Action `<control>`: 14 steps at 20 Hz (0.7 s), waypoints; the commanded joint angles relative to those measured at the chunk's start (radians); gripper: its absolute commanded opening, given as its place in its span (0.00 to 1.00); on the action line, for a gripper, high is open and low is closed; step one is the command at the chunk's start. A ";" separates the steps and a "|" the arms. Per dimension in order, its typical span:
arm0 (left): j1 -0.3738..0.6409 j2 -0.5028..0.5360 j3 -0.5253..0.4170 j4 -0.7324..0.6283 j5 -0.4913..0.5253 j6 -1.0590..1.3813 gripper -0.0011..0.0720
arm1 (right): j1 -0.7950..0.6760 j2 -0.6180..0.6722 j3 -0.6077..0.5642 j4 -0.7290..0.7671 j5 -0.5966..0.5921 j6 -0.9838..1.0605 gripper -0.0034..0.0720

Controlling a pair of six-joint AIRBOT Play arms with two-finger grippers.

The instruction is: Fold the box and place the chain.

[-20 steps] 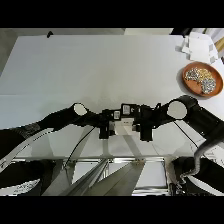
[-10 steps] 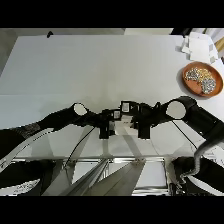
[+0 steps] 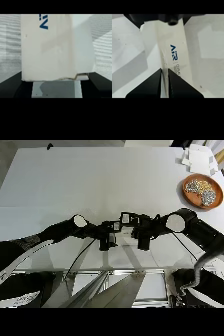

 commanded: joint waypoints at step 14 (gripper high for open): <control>0.000 0.001 0.000 0.002 -0.003 0.002 0.12 | 0.000 0.022 -0.055 0.005 -0.081 0.011 0.10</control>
